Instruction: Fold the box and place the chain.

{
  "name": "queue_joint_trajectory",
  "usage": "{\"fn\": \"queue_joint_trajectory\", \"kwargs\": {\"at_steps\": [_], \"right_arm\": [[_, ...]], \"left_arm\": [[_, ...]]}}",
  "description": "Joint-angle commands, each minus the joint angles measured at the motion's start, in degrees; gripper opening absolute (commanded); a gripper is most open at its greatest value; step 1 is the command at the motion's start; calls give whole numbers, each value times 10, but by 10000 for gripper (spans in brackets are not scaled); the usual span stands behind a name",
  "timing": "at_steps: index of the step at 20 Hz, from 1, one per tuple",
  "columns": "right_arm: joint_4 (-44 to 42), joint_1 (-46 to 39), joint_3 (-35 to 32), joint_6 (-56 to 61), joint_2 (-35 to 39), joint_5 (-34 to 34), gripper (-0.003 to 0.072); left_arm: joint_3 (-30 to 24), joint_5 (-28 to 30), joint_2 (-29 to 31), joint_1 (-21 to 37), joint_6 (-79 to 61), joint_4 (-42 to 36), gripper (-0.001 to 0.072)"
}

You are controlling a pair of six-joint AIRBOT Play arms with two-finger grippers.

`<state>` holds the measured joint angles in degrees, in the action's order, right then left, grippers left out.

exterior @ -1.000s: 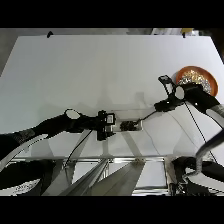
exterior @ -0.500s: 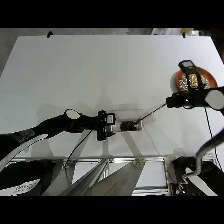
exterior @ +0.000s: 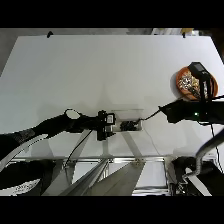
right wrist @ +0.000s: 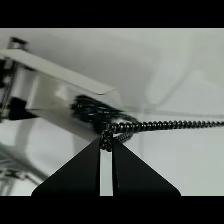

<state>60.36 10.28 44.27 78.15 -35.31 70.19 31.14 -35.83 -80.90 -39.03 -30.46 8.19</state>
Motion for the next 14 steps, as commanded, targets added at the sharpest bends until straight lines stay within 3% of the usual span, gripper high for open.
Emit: {"fn": "queue_joint_trajectory", "kwargs": {"at_steps": [1, 8, 14], "right_arm": [[-105, 5, 0, -34, 6, 3, 22], [-123, 126, -3, -37, -13, -85, 22], [-70, 195, -22, -30, -107, -138, 22]], "left_arm": [[0, 0, 0, 0, 0, 0, 170], [0, 0, 0, 0, 0, 0, 170], [0, 0, 0, 0, 0, 0, 170]]}}
